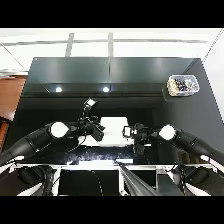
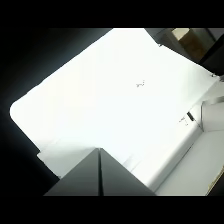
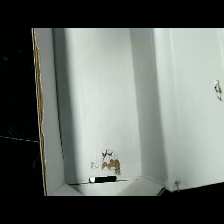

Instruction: Fold the box and place the chain.

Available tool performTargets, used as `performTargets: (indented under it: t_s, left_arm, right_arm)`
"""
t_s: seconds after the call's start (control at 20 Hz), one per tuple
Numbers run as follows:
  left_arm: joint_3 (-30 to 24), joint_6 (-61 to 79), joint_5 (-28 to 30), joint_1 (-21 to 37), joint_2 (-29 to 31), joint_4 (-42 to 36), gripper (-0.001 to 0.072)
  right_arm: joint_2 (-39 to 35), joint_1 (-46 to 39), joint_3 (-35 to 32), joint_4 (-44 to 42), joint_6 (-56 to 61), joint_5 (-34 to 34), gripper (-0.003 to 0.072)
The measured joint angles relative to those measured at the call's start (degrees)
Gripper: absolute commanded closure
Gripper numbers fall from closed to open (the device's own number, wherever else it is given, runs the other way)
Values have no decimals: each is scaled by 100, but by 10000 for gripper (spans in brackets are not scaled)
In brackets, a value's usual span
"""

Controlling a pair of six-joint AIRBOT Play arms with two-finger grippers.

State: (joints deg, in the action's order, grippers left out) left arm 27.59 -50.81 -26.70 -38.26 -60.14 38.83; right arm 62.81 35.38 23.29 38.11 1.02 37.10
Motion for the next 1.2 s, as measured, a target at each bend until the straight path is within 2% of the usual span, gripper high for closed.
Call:
performTargets:
  t_s: [0.05, 0.1, 0.15, 0.2, 0.25, 0.4, 0.55, 0.7, 0.8, 0.95, 1.2]
  left_arm:
    - [17, 0, -31, 35, 68, 42, 674]
    - [31, 0, -87, 92, 179, 111, 573]
    - [39, 0, -101, 166, 308, 186, 373]
    - [46, 0, -144, 264, 470, 284, 92]
    - [52, -7, -267, 380, 660, 387, -10]
    - [61, -2, -739, 765, 1244, 739, -10]
    - [61, 13, -1539, 1064, 1733, 1327, -9]
    - [50, 417, -2444, 1182, 1971, 1803, -9]
    - [-11, 855, -2828, 1217, 2033, 1967, -9]
    - [-125, 1276, -2879, 1239, 2041, 2031, -8]
    - [-249, 1661, -2522, 1156, 1775, 1928, 13]
  right_arm:
    - [-2, 0, 0, 0, 0, 0, 327]
    - [0, 0, 0, 0, 0, 0, 327]
    - [0, 0, 0, 0, 2, 0, 327]
    - [0, 0, 0, 0, 2, 0, 327]
    - [0, 0, 0, 0, 2, 0, 327]
    - [0, 0, 0, 0, 2, -2, 327]
    - [0, 0, 0, 0, 2, -2, 327]
    - [0, 0, 0, 0, 2, -2, 327]
    - [0, 0, 0, 0, 2, -2, 327]
    - [0, 0, 0, 0, 2, -2, 327]
    - [0, 0, 0, 0, 2, -2, 327]
